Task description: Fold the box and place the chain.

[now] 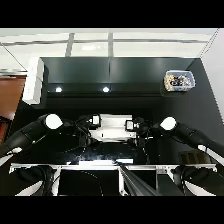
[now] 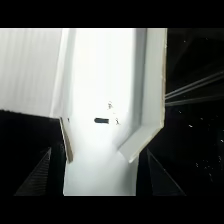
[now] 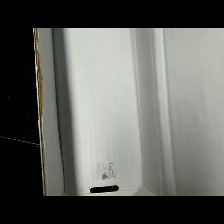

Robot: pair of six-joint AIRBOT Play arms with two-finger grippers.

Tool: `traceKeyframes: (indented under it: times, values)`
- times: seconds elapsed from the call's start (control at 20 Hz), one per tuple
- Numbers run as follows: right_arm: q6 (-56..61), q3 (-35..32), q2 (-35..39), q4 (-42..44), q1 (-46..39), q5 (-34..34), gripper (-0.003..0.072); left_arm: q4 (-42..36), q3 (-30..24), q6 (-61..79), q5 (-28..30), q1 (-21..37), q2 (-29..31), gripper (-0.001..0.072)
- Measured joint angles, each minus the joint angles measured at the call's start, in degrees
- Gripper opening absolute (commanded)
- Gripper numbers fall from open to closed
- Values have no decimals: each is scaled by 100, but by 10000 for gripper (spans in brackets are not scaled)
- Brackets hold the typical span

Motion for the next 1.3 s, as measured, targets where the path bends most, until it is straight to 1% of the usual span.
traceKeyframes:
  times: [0.05,0.1,0.15,0.2,0.35,0.5,0.7,0.85,0.9,0.95,1.0,1.05,1.1,1.15,1.2,1.25,1.3]
  values:
    - [-2,0,0,0,-2,0,158,-37,-9,33,103,-50,-17,479]
    - [0,0,0,0,-2,0,159,-57,-13,52,164,-98,-26,384]
    - [-2,0,0,0,-2,0,158,-79,-15,59,225,-133,-35,262]
    - [-2,0,0,0,-2,0,158,-101,-15,76,234,-160,-39,223]
    - [0,0,0,0,-2,0,158,-264,-20,96,227,-205,-52,224]
    - [0,2,0,0,-2,0,159,-785,-20,96,192,-229,-107,223]
    - [-2,2,0,-4,-2,0,158,-1320,-20,103,162,-363,-352,223]
    - [-7,0,0,-7,-2,7,158,-1488,-20,120,190,-461,-461,244]
    - [-9,0,0,-7,0,7,158,-1510,-20,125,205,-476,-472,269]
    - [-9,0,0,-7,2,7,158,-1521,-20,138,225,-490,-479,405]
    - [-15,0,0,-7,2,13,158,-1513,-20,140,240,-496,-483,470]
    - [-15,0,0,-9,2,17,158,-1493,-20,138,262,-501,-490,464]
    - [-15,0,0,-9,2,17,158,-1473,-20,138,267,-507,-490,429]
    - [-13,0,0,-9,2,17,158,-1458,-20,133,267,-507,-490,195]
    - [-11,0,0,-7,2,13,158,-1436,-20,136,227,-511,-490,193]
    - [-9,0,0,-2,2,9,158,-1425,-20,136,221,-514,-490,276]
    - [-9,-4,0,4,2,2,158,-1423,-20,116,238,-514,-483,254]
